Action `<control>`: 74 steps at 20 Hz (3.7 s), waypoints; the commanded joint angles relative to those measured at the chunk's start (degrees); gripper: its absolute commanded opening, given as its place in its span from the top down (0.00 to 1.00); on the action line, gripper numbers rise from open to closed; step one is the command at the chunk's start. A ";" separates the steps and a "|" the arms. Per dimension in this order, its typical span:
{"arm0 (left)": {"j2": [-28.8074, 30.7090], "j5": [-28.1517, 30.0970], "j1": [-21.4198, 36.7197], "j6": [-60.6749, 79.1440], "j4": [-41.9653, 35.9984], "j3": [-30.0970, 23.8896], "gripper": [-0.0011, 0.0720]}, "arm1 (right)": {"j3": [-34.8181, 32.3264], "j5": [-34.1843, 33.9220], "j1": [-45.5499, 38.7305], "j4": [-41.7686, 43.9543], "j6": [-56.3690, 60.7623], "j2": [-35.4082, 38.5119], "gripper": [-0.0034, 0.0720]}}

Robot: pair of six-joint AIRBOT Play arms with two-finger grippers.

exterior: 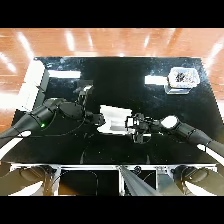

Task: Fold the box and place the chain.

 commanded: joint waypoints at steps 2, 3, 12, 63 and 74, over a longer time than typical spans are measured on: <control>0.04 -0.02 -0.02 -0.04 -0.04 0.04 0.20 | -0.02 0.04 0.04 0.00 0.00 -0.02 0.27; 0.04 -0.02 -0.02 -0.04 -0.07 0.04 0.20 | -0.02 0.04 0.04 0.00 0.00 -0.02 0.27; 0.02 -0.13 -1.40 -0.11 -0.04 0.04 0.20 | -0.02 0.07 0.04 -0.42 0.00 -0.02 0.13; -14.62 12.90 -14.62 -36.46 31.26 14.69 0.52 | -0.15 -3.87 2.19 -1.70 2.82 -0.26 0.30; -14.60 10.78 -14.64 -32.68 25.99 15.04 0.96 | -0.15 -3.89 2.19 -1.70 2.82 -0.26 0.30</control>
